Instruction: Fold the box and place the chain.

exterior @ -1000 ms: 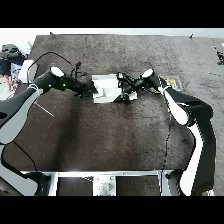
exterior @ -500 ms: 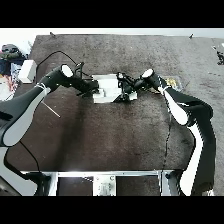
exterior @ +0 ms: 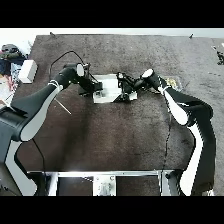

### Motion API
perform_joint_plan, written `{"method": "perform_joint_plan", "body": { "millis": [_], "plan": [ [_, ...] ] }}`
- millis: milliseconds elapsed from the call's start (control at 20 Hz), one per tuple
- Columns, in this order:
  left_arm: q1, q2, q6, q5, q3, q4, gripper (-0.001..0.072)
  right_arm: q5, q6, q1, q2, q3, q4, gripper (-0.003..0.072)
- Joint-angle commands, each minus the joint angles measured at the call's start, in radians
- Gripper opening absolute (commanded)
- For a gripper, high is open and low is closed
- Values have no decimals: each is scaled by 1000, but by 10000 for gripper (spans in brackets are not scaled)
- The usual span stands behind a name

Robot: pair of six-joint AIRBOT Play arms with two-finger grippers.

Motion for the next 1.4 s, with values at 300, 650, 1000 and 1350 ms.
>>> {"method": "perform_joint_plan", "body": {
  "millis": [300,650,1000,1350],
  "plan": [
    [-78,-128,-273,-204,196,296,363,0,0,0,1,0,0,448],
    [-78,-142,-276,-197,197,333,187,0,0,0,1,0,0,448],
    [-78,-149,-235,-196,197,332,11,0,0,0,1,0,0,448],
    [-78,-150,-85,-199,240,290,375,0,0,0,1,0,0,448]
  ]
}}
